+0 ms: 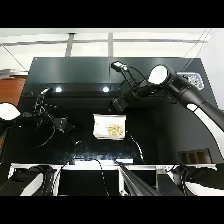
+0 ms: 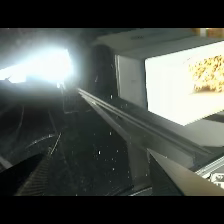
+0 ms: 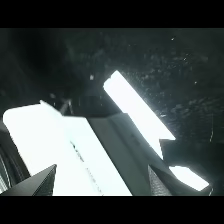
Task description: Fold the box and place the chain.
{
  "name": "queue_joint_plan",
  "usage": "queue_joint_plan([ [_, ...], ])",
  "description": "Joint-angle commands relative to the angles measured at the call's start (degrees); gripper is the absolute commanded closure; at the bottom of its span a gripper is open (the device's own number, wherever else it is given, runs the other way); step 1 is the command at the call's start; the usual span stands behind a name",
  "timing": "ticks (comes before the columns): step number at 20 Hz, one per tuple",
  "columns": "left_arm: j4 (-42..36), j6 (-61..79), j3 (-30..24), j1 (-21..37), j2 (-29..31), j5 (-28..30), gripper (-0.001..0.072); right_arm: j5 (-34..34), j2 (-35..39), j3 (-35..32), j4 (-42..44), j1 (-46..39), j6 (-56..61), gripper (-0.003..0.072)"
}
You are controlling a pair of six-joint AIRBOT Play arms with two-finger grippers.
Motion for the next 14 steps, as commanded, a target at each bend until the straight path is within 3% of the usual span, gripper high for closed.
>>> queue_joint_plan([
  [1,-1.5,0.7,-0.1,0.6,-1.7,0.5,0.0,5.8,-1.1,0.3,-0.3,0.9,-5.4,-0.0018],
  [9,-2.5,0.7,-0.1,0.6,-1.7,0.5,0.0,12.2,-1.1,0.0,-2.5,1.6,-7.7,-0.0018],
  [14,-2.7,1.8,-0.2,0.0,-1.7,0.0,0.0,13.3,-1.1,0.0,-10.4,7.9,-7.7,-0.0019],
])
